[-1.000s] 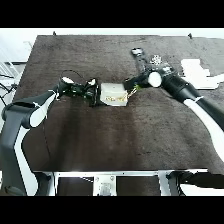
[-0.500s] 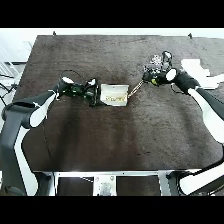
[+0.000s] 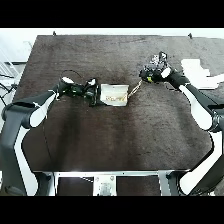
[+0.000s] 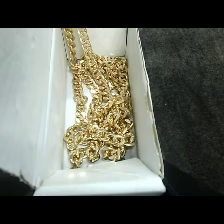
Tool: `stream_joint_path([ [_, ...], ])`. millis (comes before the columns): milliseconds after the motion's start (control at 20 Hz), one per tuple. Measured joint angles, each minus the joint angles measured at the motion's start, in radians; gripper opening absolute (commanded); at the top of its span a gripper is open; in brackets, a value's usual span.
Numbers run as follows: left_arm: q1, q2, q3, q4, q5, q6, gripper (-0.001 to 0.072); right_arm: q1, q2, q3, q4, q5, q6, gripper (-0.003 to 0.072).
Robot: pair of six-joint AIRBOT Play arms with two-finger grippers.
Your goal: Fold the box and place the chain.
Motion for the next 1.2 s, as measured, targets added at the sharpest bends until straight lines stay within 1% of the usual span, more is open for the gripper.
stream_joint_path([
  [200, 0.000, 0.000, 0.000, 0.000, 0.000, 0.000, 0.0462, 0.003, -0.002, 0.009, 0.003, -0.018, -0.030, 0.0007],
  [350, 0.000, 0.000, 0.000, 0.000, -0.001, 0.000, 0.0461, 0.005, 0.053, 0.011, 0.002, 0.040, -0.055, 0.0007],
  [450, 0.000, 0.000, 0.000, 0.000, -0.001, 0.000, 0.0461, 0.014, 0.121, 0.011, 0.000, 0.092, -0.079, 0.0007],
  [550, 0.000, 0.000, 0.000, 0.000, -0.001, 0.000, 0.0461, 0.029, 0.217, 0.011, -0.011, 0.147, -0.101, 0.0007],
  [850, 0.000, 0.000, 0.000, 0.000, -0.002, 0.000, 0.0461, 0.108, 0.491, 0.012, -0.110, 0.317, -0.123, 0.0007],
  [1050, 0.000, 0.000, 0.000, 0.000, -0.002, 0.000, 0.0461, 0.174, 0.600, 0.012, -0.149, 0.398, -0.127, 0.0008],
  [1200, 0.000, 0.000, 0.000, 0.000, -0.002, 0.000, 0.0461, 0.233, 0.642, 0.012, -0.158, 0.444, -0.128, 0.0008],
])
